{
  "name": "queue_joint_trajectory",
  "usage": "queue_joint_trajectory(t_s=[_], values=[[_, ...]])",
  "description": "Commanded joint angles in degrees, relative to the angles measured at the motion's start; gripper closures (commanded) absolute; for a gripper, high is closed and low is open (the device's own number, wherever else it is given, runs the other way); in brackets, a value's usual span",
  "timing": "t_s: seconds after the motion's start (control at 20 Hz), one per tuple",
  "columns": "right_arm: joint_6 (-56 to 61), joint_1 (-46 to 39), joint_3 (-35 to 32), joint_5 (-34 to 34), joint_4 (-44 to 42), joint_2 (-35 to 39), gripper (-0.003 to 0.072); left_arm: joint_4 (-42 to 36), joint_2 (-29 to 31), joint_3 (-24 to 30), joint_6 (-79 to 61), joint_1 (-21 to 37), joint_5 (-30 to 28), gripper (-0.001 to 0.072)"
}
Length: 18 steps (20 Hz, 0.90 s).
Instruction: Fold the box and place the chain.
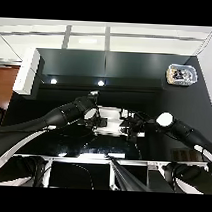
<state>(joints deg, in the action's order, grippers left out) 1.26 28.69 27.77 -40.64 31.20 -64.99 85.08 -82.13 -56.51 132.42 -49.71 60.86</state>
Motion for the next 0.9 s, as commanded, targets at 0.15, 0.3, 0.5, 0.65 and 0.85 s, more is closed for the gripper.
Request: queue_joint_trajectory(t_s=[0.15,0.3,0.5,0.65,0.85], values=[[-0.2,0.0,0.0,0.0,-1.0,-0.8,0.0441,-0.1,0.0,0.0,0.0,0.0,-0.2,0.0685],[-0.2,0.0,0.0,0.9,-3.2,-0.8,0.0266,-0.1,0.0,0.0,0.0,0.0,-0.2,0.0685],[-0.1,0.0,0.0,1.4,-3.1,-0.8,0.0412,-0.1,0.0,0.0,0.0,0.0,-0.1,0.0685],[-0.2,0.0,0.0,2.3,-3.1,-0.8,0.0481,-0.3,0.0,0.0,0.0,0.0,-0.1,0.0685],[4.7,-0.6,0.0,2.1,-2.8,0.2,0.0677,-0.3,0.0,0.0,0.0,0.0,-0.1,0.0685]])
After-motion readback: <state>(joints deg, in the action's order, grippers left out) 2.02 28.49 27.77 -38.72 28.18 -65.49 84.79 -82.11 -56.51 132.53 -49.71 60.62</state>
